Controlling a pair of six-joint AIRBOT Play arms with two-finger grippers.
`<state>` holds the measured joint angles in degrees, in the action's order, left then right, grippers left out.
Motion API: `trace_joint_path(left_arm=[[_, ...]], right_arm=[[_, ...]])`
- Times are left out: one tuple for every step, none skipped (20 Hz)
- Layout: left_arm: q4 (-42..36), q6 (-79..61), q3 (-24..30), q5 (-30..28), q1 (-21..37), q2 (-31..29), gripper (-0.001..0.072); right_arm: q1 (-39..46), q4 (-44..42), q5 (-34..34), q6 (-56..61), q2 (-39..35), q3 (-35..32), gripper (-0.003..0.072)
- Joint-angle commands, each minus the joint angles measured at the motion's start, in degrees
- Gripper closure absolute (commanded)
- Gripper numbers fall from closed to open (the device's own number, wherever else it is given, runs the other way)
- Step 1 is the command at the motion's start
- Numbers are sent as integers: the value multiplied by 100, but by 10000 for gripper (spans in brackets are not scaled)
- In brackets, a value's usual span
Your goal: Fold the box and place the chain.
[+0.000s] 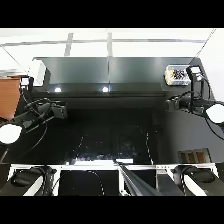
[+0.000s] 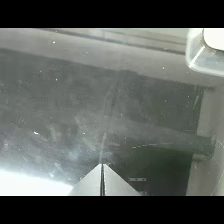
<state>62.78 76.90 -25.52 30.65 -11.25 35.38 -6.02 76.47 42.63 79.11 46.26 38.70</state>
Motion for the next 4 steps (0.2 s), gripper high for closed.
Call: trace_joint_path(left_arm=[[63, -4, 166, -66, 13, -50, 683], [63, -7, 166, -66, 13, -44, 683], [63, -7, 166, -63, 13, -44, 683], [63, -7, 166, -63, 13, -44, 683]], right_arm=[[-7, 48, -26, 13, 4, -2, 670], [-7, 48, -26, 13, 4, -4, 671], [-7, 48, -26, 13, 4, -4, 670], [-7, 48, -26, 13, 4, -4, 671]])
